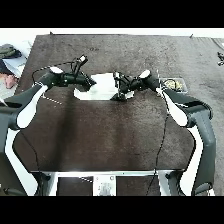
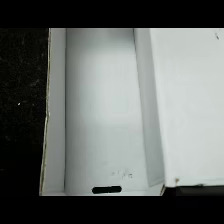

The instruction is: Fold the box and place the chain.

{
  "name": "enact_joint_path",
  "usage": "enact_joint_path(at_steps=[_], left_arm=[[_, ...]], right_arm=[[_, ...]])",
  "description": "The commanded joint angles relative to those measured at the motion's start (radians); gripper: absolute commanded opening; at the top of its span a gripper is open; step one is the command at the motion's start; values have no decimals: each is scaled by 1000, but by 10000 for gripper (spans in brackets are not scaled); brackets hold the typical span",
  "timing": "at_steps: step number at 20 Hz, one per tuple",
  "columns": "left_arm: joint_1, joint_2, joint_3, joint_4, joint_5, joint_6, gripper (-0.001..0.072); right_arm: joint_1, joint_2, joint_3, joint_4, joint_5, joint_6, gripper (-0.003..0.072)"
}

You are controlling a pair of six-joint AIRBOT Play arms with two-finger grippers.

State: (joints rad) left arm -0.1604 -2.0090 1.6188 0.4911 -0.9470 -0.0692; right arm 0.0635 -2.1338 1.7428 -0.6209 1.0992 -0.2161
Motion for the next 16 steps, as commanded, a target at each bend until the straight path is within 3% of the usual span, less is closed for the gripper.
enact_joint_path(at_steps=[1,3,7,11,16], left_arm=[[0,-5,2,0,-8,0,10],[0,-3,22,-5,-23,16,10],[0,29,79,2,-149,67,6],[26,119,80,16,-169,103,6],[75,145,79,257,-280,61,13]], right_arm=[[0,0,0,0,0,0,167],[0,0,0,0,0,0,167],[0,0,0,0,0,0,167],[0,0,0,0,0,0,167],[0,0,0,0,0,0,167]])
